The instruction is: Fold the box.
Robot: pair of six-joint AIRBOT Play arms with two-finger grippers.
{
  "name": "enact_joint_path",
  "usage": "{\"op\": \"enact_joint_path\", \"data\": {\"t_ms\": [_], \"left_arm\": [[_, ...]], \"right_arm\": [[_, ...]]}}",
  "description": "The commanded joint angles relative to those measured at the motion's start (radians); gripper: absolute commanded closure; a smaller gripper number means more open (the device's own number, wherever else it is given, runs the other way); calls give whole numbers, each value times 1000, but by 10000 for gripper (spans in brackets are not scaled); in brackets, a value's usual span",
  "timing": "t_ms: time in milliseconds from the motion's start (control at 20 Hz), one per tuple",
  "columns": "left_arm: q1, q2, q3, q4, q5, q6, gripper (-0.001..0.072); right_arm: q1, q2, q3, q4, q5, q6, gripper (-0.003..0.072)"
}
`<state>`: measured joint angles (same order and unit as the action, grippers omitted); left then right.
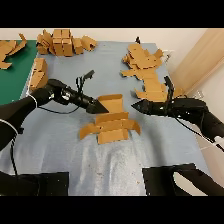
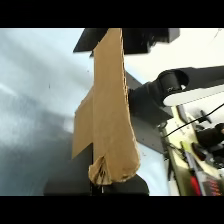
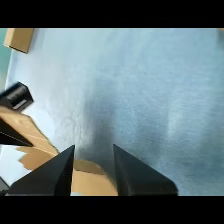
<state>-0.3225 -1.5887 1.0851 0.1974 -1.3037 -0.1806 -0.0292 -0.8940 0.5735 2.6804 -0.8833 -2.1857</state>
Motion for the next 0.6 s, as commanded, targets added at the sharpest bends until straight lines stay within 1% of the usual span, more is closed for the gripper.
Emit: {"op": "enact_joint_path", "data": {"t_ms": [0,50,150,250,300,350,400,450,550], "left_arm": [[-21,28,-106,12,79,142,698],[-21,28,-122,13,99,168,698],[-21,28,-130,24,128,194,698],[-21,26,-130,28,140,216,698],[-21,21,-130,29,146,218,698],[-21,13,-130,32,145,218,698],[-21,2,-130,35,144,218,698],[-21,-9,-130,35,145,218,698],[-19,-21,-130,35,145,216,698]], "right_arm": [[-13,39,11,-3,4,32,311],[-13,39,11,-2,4,32,314],[-13,39,11,-2,4,32,349],[-13,39,11,-3,3,32,351],[-12,39,11,-3,3,32,399],[-9,39,11,-7,3,32,510],[-1,39,11,-11,3,32,564],[10,39,11,-16,4,32,566],[27,39,11,-21,4,32,637]]}}
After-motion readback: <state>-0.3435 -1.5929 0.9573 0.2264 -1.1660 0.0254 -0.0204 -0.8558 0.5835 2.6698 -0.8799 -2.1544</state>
